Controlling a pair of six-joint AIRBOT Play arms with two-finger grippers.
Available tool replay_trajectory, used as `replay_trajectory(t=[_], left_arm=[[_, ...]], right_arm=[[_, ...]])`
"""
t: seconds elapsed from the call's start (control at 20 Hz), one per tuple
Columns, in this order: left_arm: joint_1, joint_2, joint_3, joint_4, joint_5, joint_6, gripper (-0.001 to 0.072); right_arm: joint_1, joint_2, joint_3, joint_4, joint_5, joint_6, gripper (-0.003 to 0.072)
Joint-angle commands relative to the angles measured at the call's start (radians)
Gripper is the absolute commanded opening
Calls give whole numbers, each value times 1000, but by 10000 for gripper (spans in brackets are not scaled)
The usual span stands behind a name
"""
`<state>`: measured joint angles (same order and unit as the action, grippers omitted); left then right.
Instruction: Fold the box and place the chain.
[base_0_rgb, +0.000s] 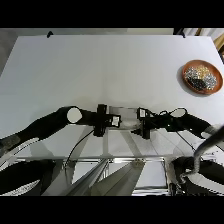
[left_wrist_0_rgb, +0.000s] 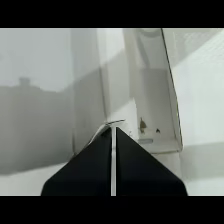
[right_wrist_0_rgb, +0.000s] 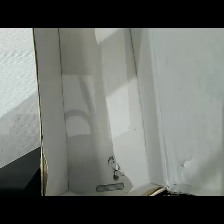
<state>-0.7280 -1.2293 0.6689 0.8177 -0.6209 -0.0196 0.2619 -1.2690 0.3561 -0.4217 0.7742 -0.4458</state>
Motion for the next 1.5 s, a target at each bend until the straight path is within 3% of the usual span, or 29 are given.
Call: replay_trajectory(t=[0.0, 0.3, 0.5, 0.7, 0.95, 1.45], left_arm=[[57, 116, 0, 37, -140, -161, 26], [202, 408, 0, 242, -423, -760, 4], [289, 414, -12, 318, -543, -1172, 4], [310, 272, -123, 192, -414, -1200, 3], [306, 97, -137, 83, -269, -1201, 3], [276, -9, -137, -22, -185, -1162, 8]], right_arm=[[0, 0, 0, 0, 0, 0, 406], [0, 0, 0, 0, 0, 0, 406], [0, 0, 0, 0, 0, 0, 406], [0, 0, 0, 0, 0, 0, 406], [0, 0, -1, 0, 0, 0, 406], [0, 0, 0, 0, 0, 0, 406]])
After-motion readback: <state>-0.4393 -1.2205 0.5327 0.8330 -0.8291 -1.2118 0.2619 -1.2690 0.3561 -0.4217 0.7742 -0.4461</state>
